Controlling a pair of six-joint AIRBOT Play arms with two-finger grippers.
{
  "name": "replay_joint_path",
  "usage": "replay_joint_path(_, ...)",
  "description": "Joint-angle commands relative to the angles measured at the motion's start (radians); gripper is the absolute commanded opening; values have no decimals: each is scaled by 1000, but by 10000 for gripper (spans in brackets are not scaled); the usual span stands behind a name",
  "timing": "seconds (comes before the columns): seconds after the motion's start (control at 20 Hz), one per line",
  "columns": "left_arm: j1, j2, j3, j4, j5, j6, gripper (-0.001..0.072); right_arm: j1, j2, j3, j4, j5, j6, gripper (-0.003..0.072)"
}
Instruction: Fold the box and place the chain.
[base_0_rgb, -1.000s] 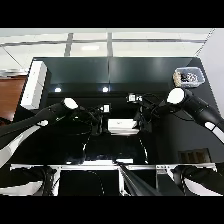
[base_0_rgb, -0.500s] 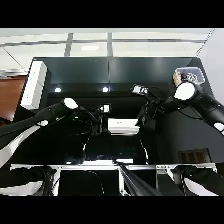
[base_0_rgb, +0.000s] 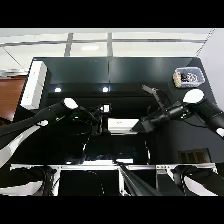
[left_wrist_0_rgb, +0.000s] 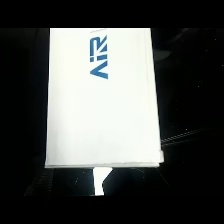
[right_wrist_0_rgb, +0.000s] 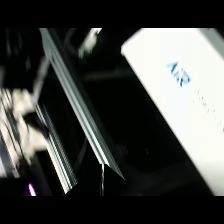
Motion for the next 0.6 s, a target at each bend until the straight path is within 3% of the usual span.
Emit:
replay_joint_path(0.0,0,-1,0,0,0,0,445,17,-10,-71,147,-272,86,17)
replay_joint_path(0.55,0,-1,0,1,0,0,445,43,-140,-77,-84,-316,224,17)
